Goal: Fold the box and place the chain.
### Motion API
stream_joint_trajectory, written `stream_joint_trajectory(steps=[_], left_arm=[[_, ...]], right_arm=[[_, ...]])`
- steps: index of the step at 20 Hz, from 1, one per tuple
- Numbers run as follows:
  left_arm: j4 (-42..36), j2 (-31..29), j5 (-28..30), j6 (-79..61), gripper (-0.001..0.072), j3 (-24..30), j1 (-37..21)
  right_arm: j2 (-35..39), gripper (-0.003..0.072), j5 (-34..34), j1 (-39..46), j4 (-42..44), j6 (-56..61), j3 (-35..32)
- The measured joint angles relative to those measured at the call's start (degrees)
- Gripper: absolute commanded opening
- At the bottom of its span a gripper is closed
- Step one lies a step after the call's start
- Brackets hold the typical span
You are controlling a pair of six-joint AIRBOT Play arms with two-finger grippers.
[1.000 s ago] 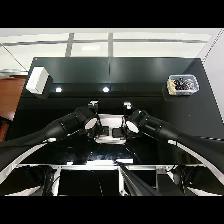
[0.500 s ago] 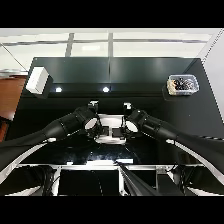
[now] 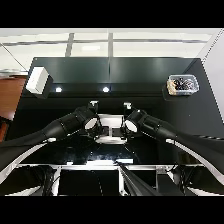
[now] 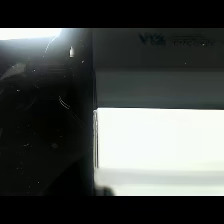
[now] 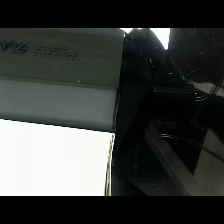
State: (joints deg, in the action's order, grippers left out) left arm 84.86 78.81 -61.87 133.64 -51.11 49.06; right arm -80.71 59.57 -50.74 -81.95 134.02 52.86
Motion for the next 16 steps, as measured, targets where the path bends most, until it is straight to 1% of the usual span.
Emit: stream_joint_trajectory(steps=[2, 3, 4, 16], left_arm=[[0.0, 0.0, 0.02, -0.02, 0.0029, 0.0, 0.0], [0.02, 0.0, 0.02, -0.02, 0.0029, 0.0, 0.0], [0.09, 0.0, 0.02, -0.15, 0.0029, 0.0, 0.0], [0.13, 0.0, 0.04, -0.22, 0.0029, 0.0, 0.0]], right_arm=[[0.0, 0.0035, 0.09, 0.0, 0.07, -0.11, 0.0], [0.0, 0.0163, 0.15, 0.0, 0.09, -0.17, 0.0], [0.0, 0.0316, 0.26, 0.0, 0.17, -0.63, 0.0], [0.0, 0.0314, 3.23, 0.04, 0.37, -0.35, 0.13]])
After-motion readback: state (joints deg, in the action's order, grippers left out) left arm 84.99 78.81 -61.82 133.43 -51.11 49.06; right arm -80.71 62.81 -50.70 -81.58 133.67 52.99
